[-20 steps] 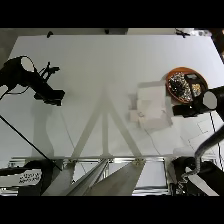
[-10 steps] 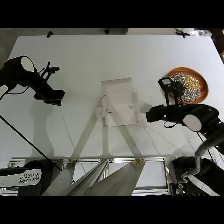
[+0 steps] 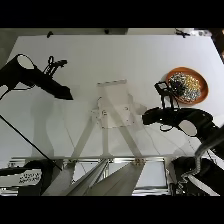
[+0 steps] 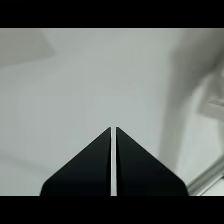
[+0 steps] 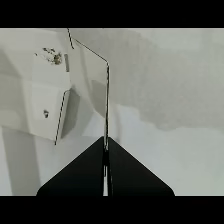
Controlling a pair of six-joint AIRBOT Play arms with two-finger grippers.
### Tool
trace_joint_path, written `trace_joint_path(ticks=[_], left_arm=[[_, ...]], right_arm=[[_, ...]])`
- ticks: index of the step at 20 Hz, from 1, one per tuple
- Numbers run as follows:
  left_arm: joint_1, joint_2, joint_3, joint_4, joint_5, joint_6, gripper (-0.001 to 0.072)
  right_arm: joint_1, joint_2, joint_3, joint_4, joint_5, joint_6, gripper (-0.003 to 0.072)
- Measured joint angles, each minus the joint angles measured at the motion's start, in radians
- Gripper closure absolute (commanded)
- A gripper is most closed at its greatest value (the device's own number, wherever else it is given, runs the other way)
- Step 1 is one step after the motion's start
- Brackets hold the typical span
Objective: Fold the box and place the chain.
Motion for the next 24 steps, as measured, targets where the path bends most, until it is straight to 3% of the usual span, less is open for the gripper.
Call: trace_joint_path(ticks=[3,4,5,7,8,10,11,20,24], left_arm=[[-0.006,0.0,0.0,-0.186,0.012,0.166,0.0674],[-0.013,-0.001,0.0,-0.225,0.014,0.21,0.0655],[-0.022,-0.002,0.0,-0.253,0.015,0.253,0.0571],[-0.048,-0.009,0.0,-0.289,0.019,0.321,0.055],[-0.066,-0.015,0.0,-0.303,0.021,0.356,0.0488],[-0.105,-0.029,0.0,-0.319,0.031,0.416,0.0207],[-0.124,-0.037,0.0,-0.326,0.046,0.438,0.0124],[-0.217,-0.145,0.0,-0.344,0.165,0.539,0.0092],[-0.223,-0.2,0.0,-0.418,0.176,0.605,0.0162]], right_arm=[[0.001,0.0,-0.001,0.001,-0.002,0.0,0.068],[0.001,0.0,-0.001,0.001,-0.003,0.0,0.068],[0.001,0.0,-0.001,0.001,-0.003,0.0,0.068],[0.001,0.0,-0.001,0.001,-0.004,0.0,0.0679],[0.001,0.0,-0.001,0.001,-0.004,0.0,0.0679],[0.001,0.0,-0.001,0.001,-0.005,0.0,0.0679],[0.001,0.0,-0.001,0.002,-0.005,0.0,0.0679],[0.001,0.0,-0.001,0.01,-0.005,0.0,0.0679],[0.001,0.0,-0.001,0.012,-0.005,-0.001,0.0679]])
